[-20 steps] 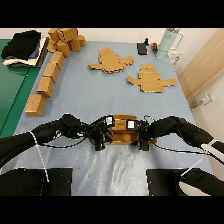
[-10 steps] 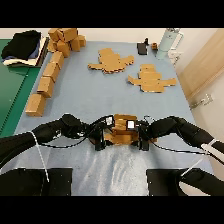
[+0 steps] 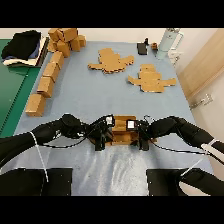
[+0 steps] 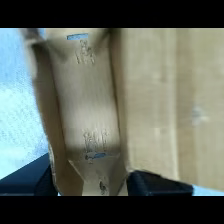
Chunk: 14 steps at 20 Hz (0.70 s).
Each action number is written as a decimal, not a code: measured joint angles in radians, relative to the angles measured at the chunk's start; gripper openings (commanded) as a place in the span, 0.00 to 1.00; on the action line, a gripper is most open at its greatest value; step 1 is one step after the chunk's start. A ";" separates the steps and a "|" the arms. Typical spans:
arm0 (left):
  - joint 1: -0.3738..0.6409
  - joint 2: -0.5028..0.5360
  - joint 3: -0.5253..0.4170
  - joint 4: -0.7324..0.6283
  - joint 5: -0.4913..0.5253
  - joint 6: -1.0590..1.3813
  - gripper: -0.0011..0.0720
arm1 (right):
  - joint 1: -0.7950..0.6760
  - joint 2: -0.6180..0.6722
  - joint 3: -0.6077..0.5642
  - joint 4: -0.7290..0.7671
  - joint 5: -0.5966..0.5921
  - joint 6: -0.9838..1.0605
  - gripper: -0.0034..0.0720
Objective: Fold the box.
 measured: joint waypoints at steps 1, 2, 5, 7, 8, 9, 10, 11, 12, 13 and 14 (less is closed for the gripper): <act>0.000 0.010 0.000 0.040 0.002 -0.037 0.04 | 0.000 0.000 0.000 0.000 -0.001 0.000 0.72; 0.000 0.024 0.000 0.089 0.005 -0.089 0.04 | 0.000 0.000 0.000 0.000 -0.001 0.000 0.72; 0.002 0.095 0.000 0.261 -0.004 -0.292 0.04 | 0.000 0.000 0.000 -0.001 -0.002 0.000 0.72; 0.002 0.166 0.000 0.377 -0.017 -0.449 0.04 | 0.000 0.000 0.000 -0.001 -0.002 0.000 0.72; 0.007 0.210 0.000 0.436 -0.020 -0.546 0.04 | 0.000 0.000 0.000 -0.001 -0.002 0.000 0.72; 0.017 0.252 0.000 0.496 -0.024 -0.647 0.04 | 0.000 0.000 0.000 -0.001 -0.003 0.000 0.72; 0.032 0.295 0.000 0.556 -0.029 -0.762 0.04 | 0.000 0.000 0.000 -0.002 -0.004 0.000 0.72; 0.057 0.340 0.000 0.625 -0.040 -0.903 0.04 | 0.000 0.000 0.000 -0.002 -0.004 0.000 0.72; 0.088 0.377 0.000 0.688 -0.054 -1.040 0.04 | 0.000 0.000 0.000 -0.002 -0.004 0.000 0.72; 0.128 0.409 0.000 0.748 -0.075 -1.187 0.04 | 0.000 0.000 0.000 -0.002 -0.004 -0.001 0.72; 0.174 0.433 0.000 0.792 -0.105 -1.321 0.04 | 0.000 0.000 0.000 -0.002 -0.004 -0.001 0.72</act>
